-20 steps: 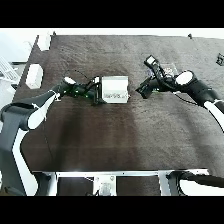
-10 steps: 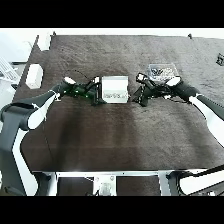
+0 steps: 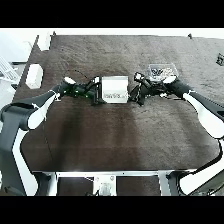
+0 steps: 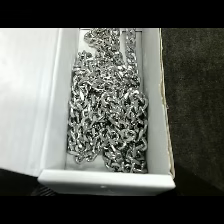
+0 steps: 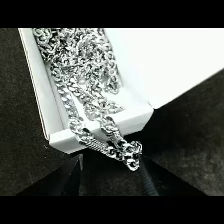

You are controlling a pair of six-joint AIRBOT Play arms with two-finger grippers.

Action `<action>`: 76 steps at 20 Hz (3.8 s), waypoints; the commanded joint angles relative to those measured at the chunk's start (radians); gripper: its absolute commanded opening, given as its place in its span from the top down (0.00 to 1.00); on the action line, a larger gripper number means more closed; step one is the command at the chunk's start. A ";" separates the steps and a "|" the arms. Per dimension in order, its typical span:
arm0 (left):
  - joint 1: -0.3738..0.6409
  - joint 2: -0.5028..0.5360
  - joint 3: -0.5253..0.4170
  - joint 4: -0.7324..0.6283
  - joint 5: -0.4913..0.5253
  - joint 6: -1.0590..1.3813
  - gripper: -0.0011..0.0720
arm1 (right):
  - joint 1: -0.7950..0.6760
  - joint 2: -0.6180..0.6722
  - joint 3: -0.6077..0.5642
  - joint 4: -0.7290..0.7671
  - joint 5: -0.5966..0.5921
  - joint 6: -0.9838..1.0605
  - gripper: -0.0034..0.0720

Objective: Fold the box and place the chain.

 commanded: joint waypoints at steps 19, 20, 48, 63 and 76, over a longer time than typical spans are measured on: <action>0.000 -0.001 0.000 0.000 0.000 0.000 0.51 | 0.021 0.188 0.058 -0.130 0.037 0.293 0.95; 0.000 -0.001 0.000 0.000 0.000 0.000 0.51 | 0.022 0.217 0.058 -0.130 0.040 0.296 0.95; 0.000 -0.001 0.000 0.000 0.000 0.000 0.51 | 0.210 0.142 0.050 -0.069 -0.089 0.472 0.51; 0.000 -0.001 0.000 0.000 0.000 0.000 0.51 | 0.204 0.221 0.120 0.032 -0.004 0.714 0.65; 0.000 -0.001 0.000 0.000 0.000 0.000 0.51 | 0.086 0.302 0.190 0.184 -0.007 0.714 0.95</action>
